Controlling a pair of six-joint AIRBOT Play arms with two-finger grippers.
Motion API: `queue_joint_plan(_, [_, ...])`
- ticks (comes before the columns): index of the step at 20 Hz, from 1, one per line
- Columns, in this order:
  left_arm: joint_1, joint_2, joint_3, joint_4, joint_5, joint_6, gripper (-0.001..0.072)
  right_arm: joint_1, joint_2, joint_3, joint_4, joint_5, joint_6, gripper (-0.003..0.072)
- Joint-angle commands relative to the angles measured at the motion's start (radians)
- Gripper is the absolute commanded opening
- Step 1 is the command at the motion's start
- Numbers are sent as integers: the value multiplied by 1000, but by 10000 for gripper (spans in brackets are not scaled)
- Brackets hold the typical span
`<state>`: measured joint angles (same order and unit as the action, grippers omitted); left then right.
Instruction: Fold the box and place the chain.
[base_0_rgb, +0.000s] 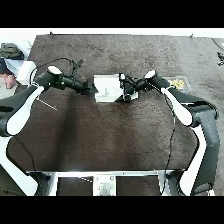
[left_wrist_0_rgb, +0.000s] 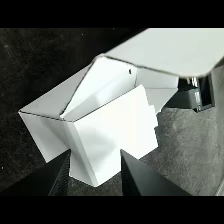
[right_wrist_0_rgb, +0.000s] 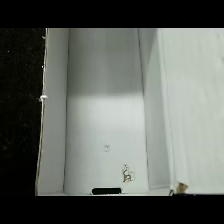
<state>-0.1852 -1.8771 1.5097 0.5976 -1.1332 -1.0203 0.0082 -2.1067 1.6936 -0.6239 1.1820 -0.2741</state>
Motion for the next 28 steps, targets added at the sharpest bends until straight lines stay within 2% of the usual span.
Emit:
queue_joint_plan(1, [-24,1,24,84,19,-109,335,0,-1,0,0,0,1,273])
queue_joint_plan(4, [-41,1,35,135,26,-171,335,0,0,0,0,0,1,273])
queue_joint_plan(10, [-99,1,112,369,34,-374,335,0,-1,0,0,0,1,273])
queue_joint_plan(16, [-127,0,117,423,78,-482,336,0,-1,0,0,0,1,273])
queue_joint_plan(20, [-169,-4,135,542,89,-618,335,0,-1,0,0,0,1,273])
queue_joint_plan(28, [-258,-150,414,774,-132,-849,335,0,0,0,0,0,1,273])
